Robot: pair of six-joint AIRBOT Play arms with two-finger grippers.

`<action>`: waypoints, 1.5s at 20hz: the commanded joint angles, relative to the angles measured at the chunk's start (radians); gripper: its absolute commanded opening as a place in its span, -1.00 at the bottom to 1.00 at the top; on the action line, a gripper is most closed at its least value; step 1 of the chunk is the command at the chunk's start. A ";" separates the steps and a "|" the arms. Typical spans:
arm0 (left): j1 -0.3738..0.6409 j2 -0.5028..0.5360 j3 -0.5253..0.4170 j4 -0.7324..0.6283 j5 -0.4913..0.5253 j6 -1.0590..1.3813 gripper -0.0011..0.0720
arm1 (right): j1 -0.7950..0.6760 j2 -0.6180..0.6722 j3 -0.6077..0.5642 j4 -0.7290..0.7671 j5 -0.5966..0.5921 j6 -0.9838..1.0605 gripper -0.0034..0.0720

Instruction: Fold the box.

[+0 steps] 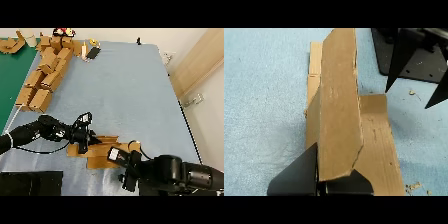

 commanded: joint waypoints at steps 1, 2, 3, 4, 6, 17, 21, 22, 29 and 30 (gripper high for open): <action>0.000 0.000 0.001 0.000 0.000 0.000 -0.93 | 0.086 -0.089 -0.014 -0.201 0.087 0.010 0.47; 0.000 0.000 0.001 0.000 0.000 0.001 -0.93 | 0.086 -0.116 -0.014 -0.222 0.109 0.011 0.47; 0.000 0.000 0.001 0.000 0.000 0.000 -0.93 | 0.086 -0.144 -0.014 -0.241 0.136 0.016 0.47; 0.000 0.000 0.001 0.000 0.000 0.000 -0.93 | 0.086 -0.167 -0.014 -0.251 0.162 0.016 0.47; 0.000 0.000 0.001 0.000 0.000 0.000 -0.93 | 0.086 -0.205 -0.010 -0.272 0.196 0.018 0.47; 0.000 0.000 0.001 0.000 0.000 0.000 -0.93 | 0.087 -0.236 0.036 -0.386 0.145 0.179 0.46; 0.000 0.000 0.001 0.000 0.001 0.000 -0.93 | 0.086 -0.211 0.064 -0.407 0.068 0.179 0.46; 0.000 0.000 0.001 0.000 0.001 0.000 -0.93 | 0.086 -0.209 0.064 -0.423 0.051 0.179 0.46; 0.000 0.000 0.001 0.000 0.000 0.000 -0.93 | 0.086 -0.209 0.072 -0.416 0.064 0.181 0.47; 0.000 0.000 0.001 0.000 0.001 0.000 -0.93 | 0.086 -0.209 0.073 -0.423 0.064 0.182 0.56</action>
